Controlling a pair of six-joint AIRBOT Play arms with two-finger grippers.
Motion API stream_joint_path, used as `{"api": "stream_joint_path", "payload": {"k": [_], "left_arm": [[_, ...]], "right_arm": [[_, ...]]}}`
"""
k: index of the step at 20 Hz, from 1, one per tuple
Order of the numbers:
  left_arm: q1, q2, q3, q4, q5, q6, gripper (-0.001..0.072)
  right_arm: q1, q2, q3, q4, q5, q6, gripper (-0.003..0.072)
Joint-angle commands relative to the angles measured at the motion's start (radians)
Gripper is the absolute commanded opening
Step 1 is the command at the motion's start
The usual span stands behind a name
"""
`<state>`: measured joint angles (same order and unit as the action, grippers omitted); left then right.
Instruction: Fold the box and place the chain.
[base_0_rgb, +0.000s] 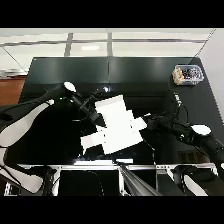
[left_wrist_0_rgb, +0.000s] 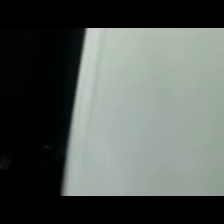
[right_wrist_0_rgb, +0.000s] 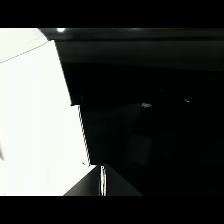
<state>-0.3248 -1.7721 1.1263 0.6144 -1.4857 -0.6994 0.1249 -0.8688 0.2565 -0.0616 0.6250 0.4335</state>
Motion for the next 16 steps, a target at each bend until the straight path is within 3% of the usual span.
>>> {"api": "stream_joint_path", "payload": {"k": [1,3,4,5,6,7,10,12,14,16], "left_arm": [[-0.006,-0.048,0.043,0.018,-0.045,-0.014,0.0218],[-0.006,-0.06,0.043,-0.005,-0.041,-0.014,0.019],[-0.006,-0.06,0.043,-0.006,-0.038,-0.011,0.0066],[-0.006,-0.06,0.043,-0.006,-0.039,-0.01,0.0028],[-0.006,-0.06,0.043,-0.005,-0.041,-0.011,0.0028],[-0.005,-0.06,0.043,-0.006,-0.035,-0.015,0.0027],[-0.003,-0.051,0.043,-0.004,-0.048,-0.039,0.0025],[-0.005,-0.023,0.042,0.007,-0.041,-0.038,0.0023],[-0.012,0.038,0.021,0.004,-0.023,0.008,0.0023],[-0.012,0.143,-0.108,-0.083,0.116,0.132,0.0023]], "right_arm": [[0.001,0.001,0.0,-0.002,0.022,0.004,0.0022],[0.001,0.001,0.0,-0.003,0.034,0.004,0.0022],[0.001,0.001,0.0,-0.003,0.038,0.003,0.0023],[0.001,0.001,0.0,-0.003,0.037,0.003,0.0058],[0.001,0.001,0.0,-0.003,0.037,0.004,0.0418],[-0.002,0.001,0.005,0.0,0.06,0.023,0.0705],[-0.086,0.002,0.143,-0.232,0.364,0.063,0.0712],[-0.128,0.002,0.273,-0.422,0.493,0.079,0.0712],[-0.13,0.002,0.373,-0.602,0.524,0.078,0.0712],[-0.13,0.002,0.418,-0.677,0.522,0.041,0.0712]]}}
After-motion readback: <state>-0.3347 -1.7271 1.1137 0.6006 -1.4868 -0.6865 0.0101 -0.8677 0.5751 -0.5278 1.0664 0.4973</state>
